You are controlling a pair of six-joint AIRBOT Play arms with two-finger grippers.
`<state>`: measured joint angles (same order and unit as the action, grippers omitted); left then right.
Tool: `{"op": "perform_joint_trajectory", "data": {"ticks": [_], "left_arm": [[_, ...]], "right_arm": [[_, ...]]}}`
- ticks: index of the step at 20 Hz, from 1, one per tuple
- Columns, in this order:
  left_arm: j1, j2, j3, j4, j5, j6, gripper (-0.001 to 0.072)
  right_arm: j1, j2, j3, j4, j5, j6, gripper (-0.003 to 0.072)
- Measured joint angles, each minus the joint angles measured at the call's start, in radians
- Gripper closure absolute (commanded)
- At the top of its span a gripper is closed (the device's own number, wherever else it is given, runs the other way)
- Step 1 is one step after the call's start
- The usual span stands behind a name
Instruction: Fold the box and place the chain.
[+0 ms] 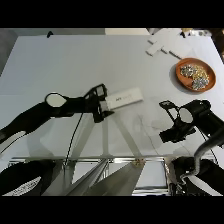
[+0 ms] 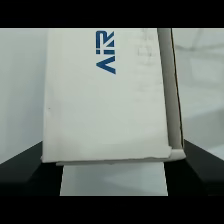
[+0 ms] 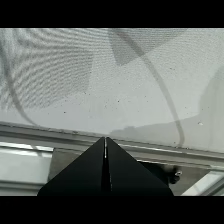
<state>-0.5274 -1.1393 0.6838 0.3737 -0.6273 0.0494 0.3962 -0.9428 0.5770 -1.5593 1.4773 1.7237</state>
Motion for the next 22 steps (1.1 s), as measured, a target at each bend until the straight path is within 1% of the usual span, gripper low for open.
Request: {"op": "perform_joint_trajectory", "data": {"ticks": [2,4,6,9,12,14,19,22], "left_arm": [[0.048,0.098,0.0,0.039,0.031,-0.079,0.0706],[0.12,0.185,0.0,0.12,0.05,-0.198,0.0706],[0.213,0.257,0.0,0.246,0.045,-0.355,0.0706],[0.375,0.329,0.0,0.487,-0.006,-0.6,0.0707],[0.526,0.354,-0.002,0.681,-0.056,-0.815,0.0707],[0.609,0.354,-0.005,0.748,-0.089,-0.914,0.0707],[0.757,0.333,-0.033,0.818,-0.174,-1.041,0.0707],[0.82,0.327,-0.088,0.835,-0.194,-1.091,0.0707]], "right_arm": [[0.0,0.0,0.0,0.0,0.0,0.0,0.067],[0.0,0.0,0.0,0.0,0.0,0.0,0.067],[0.0,0.0,0.0,0.0,0.0,0.0,0.067],[0.0,0.0,0.0,0.0,0.0,0.0,0.067],[0.0,0.0,0.0,0.0,0.0,0.0,0.067],[0.0,0.0,0.0,0.0,0.0,0.0,0.067],[0.0,0.0,0.0,0.0,0.0,0.0,0.067],[0.0,0.0,0.0,0.0,0.0,0.0,0.067]]}}
